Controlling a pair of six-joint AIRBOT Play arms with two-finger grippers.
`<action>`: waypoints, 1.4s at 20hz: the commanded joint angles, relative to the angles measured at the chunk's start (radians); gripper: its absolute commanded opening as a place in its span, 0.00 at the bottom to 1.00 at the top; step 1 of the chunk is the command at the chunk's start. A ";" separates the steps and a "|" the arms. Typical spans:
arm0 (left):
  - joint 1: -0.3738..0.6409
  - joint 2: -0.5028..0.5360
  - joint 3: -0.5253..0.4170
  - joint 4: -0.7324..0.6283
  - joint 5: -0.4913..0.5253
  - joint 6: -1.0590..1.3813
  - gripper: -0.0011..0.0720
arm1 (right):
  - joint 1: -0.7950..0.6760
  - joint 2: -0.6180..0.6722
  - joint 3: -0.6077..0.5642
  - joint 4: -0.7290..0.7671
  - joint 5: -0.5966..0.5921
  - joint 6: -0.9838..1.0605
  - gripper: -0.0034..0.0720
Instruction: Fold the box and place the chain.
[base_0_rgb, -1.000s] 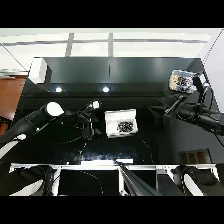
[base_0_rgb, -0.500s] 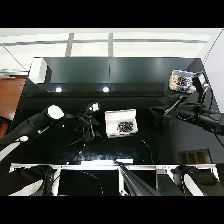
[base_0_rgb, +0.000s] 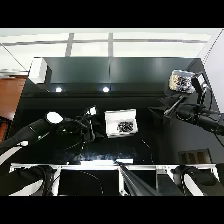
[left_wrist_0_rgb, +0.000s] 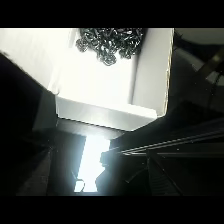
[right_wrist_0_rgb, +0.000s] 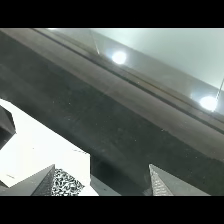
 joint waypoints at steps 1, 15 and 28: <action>-0.006 -0.004 0.000 -0.013 -0.021 0.091 0.98 | 0.000 0.000 0.001 -0.002 0.000 0.000 0.98; -0.071 -0.029 0.028 -0.137 0.068 0.122 0.98 | 0.000 0.000 0.001 -0.008 0.000 0.000 0.98; -0.084 -0.029 0.030 -0.138 0.055 0.172 0.97 | 0.000 0.000 0.001 -0.008 0.000 0.000 0.98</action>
